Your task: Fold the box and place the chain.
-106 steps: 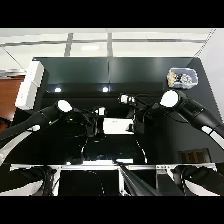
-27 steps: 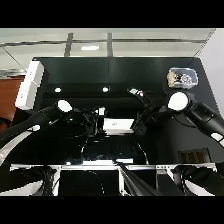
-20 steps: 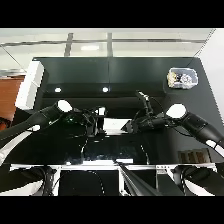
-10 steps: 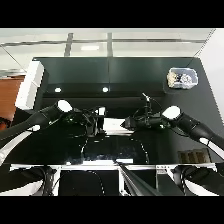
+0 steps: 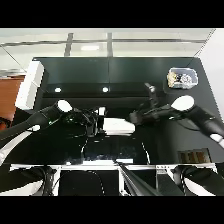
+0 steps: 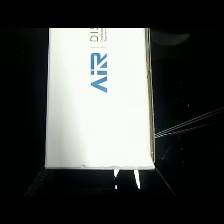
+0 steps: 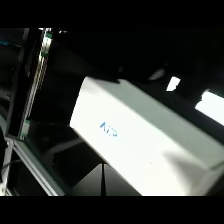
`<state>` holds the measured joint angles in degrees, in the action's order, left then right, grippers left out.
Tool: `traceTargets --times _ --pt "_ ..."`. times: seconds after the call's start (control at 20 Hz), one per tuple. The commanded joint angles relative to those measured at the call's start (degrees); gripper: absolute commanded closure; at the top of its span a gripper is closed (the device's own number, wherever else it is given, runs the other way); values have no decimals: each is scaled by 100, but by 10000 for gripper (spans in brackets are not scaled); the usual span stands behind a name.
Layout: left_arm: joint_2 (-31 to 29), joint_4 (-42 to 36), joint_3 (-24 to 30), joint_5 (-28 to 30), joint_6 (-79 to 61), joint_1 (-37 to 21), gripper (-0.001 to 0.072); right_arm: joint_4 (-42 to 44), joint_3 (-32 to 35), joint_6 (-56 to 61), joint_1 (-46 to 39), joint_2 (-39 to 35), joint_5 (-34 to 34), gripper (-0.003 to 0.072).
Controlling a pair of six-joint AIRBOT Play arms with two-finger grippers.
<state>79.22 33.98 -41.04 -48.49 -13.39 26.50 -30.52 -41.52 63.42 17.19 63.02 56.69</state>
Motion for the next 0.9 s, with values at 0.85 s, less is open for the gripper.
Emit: traceTargets --times 0.85 --pt "219 -142 -1381 76 2267 1047 -2 -1558 708 802 -2610 -1985 1207 677"
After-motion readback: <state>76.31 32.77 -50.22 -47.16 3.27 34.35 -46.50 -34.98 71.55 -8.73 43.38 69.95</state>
